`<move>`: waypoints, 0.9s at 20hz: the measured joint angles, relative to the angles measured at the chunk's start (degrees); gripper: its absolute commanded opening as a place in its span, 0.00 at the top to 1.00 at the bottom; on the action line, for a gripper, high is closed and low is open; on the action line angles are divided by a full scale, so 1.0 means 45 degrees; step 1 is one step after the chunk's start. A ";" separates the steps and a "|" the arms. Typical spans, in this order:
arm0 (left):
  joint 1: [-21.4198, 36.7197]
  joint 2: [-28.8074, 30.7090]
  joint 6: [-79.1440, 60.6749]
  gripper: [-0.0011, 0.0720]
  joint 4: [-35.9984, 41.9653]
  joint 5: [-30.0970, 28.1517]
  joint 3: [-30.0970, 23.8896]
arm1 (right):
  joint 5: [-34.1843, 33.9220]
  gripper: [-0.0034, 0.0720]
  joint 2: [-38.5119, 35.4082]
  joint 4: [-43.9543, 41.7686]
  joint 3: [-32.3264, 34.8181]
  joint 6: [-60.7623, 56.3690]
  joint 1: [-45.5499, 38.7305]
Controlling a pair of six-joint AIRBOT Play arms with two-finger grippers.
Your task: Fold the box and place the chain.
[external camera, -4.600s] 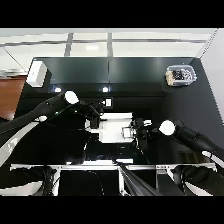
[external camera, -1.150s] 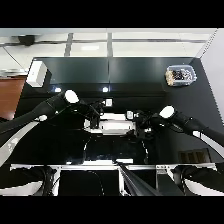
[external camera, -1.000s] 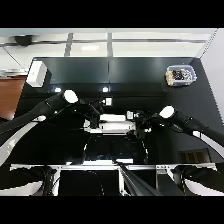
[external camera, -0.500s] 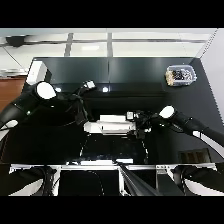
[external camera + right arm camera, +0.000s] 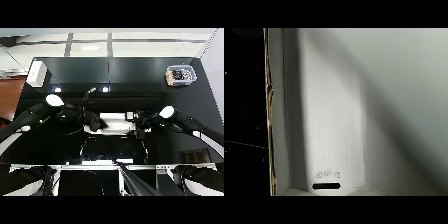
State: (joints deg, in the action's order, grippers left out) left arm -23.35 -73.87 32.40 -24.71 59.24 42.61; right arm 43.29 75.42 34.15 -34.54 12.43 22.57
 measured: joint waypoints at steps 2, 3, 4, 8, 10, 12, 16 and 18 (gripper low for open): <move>-0.0015 -0.0257 -0.0631 0.96 0.0933 -0.1520 -0.0063 | 0.0000 0.84 0.0000 0.0000 0.0000 0.0000 0.0000; -0.0024 -0.0423 -0.0845 0.96 0.1141 -0.2161 -0.0083 | 0.0005 0.84 0.0000 0.0000 0.0000 0.0000 0.0000; -0.0024 -0.0607 -0.0991 0.96 0.1311 -0.2608 -0.0097 | 0.0000 0.84 0.0000 -0.0005 0.0000 -0.0005 0.0000; -0.0034 -0.1447 -0.1156 0.96 0.1491 -0.3677 -0.0121 | 0.0015 0.84 0.0000 -0.0024 0.0005 -0.0068 0.0000; -0.0034 -0.1768 -0.1127 0.96 0.1375 -0.4129 -0.0126 | 0.0010 0.84 0.0000 -0.0015 0.0005 -0.0049 0.0000; -0.0034 -0.1938 -0.1122 0.96 0.1336 -0.4138 -0.0126 | 0.0015 0.84 0.0000 -0.0015 0.0005 -0.0039 0.0000; 0.0277 -0.1598 -0.0821 0.96 0.0233 -0.3589 0.0092 | 0.0029 0.84 0.0000 0.0024 0.0005 0.0049 0.0005; 0.0559 -0.0699 -0.0277 0.96 -0.0947 -0.3337 0.0214 | 0.0029 0.84 0.0000 0.0024 0.0005 0.0039 0.0005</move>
State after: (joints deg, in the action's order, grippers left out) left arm -20.84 -77.01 31.16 -28.97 44.23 43.57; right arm 43.42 75.42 34.26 -34.52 12.60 22.59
